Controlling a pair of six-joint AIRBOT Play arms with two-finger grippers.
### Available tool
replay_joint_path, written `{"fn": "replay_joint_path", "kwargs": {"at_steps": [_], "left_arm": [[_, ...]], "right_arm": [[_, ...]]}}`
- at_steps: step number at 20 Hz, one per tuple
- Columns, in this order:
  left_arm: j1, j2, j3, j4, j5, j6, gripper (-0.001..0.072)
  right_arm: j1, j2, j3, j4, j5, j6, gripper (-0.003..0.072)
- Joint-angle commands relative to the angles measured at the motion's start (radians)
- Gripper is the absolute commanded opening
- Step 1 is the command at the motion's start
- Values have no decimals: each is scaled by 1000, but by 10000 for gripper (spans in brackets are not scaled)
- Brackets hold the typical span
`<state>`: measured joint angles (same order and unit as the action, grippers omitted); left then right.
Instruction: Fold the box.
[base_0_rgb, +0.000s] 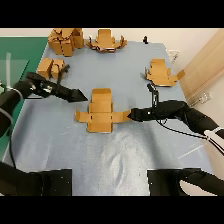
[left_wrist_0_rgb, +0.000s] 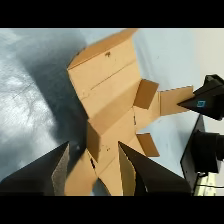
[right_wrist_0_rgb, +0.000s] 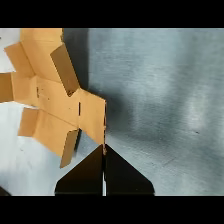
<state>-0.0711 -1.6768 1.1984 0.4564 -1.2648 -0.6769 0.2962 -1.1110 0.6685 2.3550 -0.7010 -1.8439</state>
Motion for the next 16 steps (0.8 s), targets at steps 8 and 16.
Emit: {"fn": "replay_joint_path", "kwargs": {"at_steps": [8, 16], "left_arm": [[-42, -244, 171, -214, -116, 172, 464], [-60, -244, 230, -147, -163, 172, 242]], "right_arm": [[11, 1, -48, -14, 64, -23, 3], [11, 1, -48, -13, 57, -23, 3]]}}
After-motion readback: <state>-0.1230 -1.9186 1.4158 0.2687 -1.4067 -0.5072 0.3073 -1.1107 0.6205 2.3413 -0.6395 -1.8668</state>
